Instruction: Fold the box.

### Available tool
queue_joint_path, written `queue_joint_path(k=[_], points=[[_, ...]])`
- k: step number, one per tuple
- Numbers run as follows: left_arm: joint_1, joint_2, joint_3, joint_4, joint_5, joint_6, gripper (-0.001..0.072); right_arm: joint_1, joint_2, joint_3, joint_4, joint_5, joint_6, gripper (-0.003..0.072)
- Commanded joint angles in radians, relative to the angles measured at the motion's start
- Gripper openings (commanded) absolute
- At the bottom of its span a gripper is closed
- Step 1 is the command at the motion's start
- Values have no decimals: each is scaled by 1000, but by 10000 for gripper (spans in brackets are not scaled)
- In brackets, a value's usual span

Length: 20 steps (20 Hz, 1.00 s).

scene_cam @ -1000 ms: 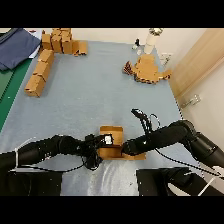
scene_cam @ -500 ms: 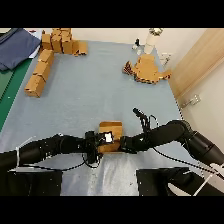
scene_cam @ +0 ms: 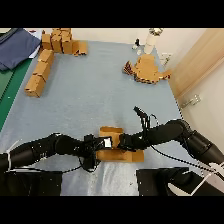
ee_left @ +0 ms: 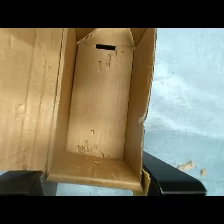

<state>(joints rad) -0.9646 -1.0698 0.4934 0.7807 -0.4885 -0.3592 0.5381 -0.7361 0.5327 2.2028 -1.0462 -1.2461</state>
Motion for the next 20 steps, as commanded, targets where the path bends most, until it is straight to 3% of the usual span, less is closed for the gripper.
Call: queue_joint_path(k=[1,5,10,13,20], points=[[0,4,-10,-3,-16,-2,532,-1,0,1,-4,23,1,7],[0,4,-48,-3,118,-85,532,0,0,1,-3,21,0,7],[0,4,-48,-3,118,-85,532,0,0,1,-4,28,0,7],[0,4,-48,-3,111,-83,532,0,-18,1,-1,91,-3,7],[-1,4,-48,-2,109,-83,532,-3,-214,35,51,264,-137,4]])
